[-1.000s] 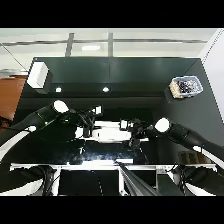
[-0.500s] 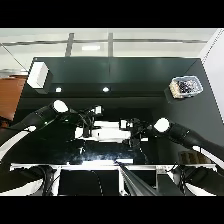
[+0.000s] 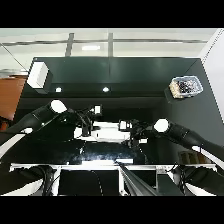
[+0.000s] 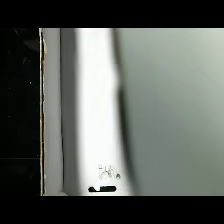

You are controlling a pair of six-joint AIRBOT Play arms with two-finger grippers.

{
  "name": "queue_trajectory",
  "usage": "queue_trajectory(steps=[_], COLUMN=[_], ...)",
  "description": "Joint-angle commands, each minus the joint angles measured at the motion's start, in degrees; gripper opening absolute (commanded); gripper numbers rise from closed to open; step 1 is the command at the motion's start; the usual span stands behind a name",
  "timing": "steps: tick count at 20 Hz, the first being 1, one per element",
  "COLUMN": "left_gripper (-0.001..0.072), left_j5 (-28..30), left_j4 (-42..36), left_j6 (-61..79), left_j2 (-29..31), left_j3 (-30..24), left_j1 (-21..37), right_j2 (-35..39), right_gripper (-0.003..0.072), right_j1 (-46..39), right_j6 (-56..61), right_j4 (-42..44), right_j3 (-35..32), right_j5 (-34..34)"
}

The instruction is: Fold the box and place the chain.

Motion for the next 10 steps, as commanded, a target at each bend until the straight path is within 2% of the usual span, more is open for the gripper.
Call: queue_trajectory(steps=[1,2,6,9,10], left_gripper=[0.0631,0.0675,0.0675,0.0671,0.0641], left_j5=[-0.5,-0.5,-3.5,-9.6,-11.3], left_j4=[4.3,7.2,21.8,21.6,21.4], left_j6=[-4.3,-7.0,-19.9,-24.7,-28.0], left_j2=[3.6,4.7,11.1,17.4,19.2], left_j3=[0.0,0.0,0.0,0.0,0.0], left_j1=[0.1,0.1,0.1,0.8,1.3], right_j2=[0.0,0.0,0.0,0.0,0.0], right_gripper=[0.0547,0.0547,0.0547,0.0548,0.0547], right_j1=[0.0,0.0,0.0,0.0,0.0], right_j6=[0.2,0.2,0.3,0.9,1.6], right_j4=[0.0,0.0,0.0,0.0,0.0], right_j3=[0.0,0.0,0.0,0.0,0.0], right_j5=[-1.1,-1.5,-1.6,-1.5,-1.5])
